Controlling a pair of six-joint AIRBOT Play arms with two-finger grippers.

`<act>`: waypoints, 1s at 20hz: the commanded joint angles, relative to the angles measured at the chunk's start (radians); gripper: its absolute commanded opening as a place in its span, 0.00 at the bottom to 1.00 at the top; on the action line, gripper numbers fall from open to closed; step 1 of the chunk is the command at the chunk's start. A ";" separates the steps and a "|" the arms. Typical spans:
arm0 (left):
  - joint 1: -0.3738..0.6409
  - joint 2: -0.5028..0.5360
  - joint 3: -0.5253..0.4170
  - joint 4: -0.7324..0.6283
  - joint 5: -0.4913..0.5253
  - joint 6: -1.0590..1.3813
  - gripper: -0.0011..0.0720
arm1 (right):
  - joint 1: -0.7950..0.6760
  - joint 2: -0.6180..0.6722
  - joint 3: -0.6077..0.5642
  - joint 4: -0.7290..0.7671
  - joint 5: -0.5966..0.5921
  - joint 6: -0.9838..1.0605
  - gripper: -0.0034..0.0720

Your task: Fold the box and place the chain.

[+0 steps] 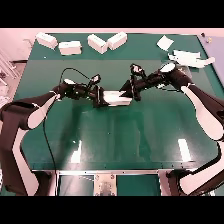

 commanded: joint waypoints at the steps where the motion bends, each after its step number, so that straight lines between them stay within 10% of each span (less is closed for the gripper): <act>1: 0.000 0.001 0.000 0.001 0.001 -0.001 0.74 | 0.001 0.004 0.013 0.010 -0.022 -0.009 0.44; 20: 0.000 0.001 0.000 0.001 -0.001 -0.001 0.75 | 0.022 -0.011 -0.015 -0.028 -0.078 0.006 0.53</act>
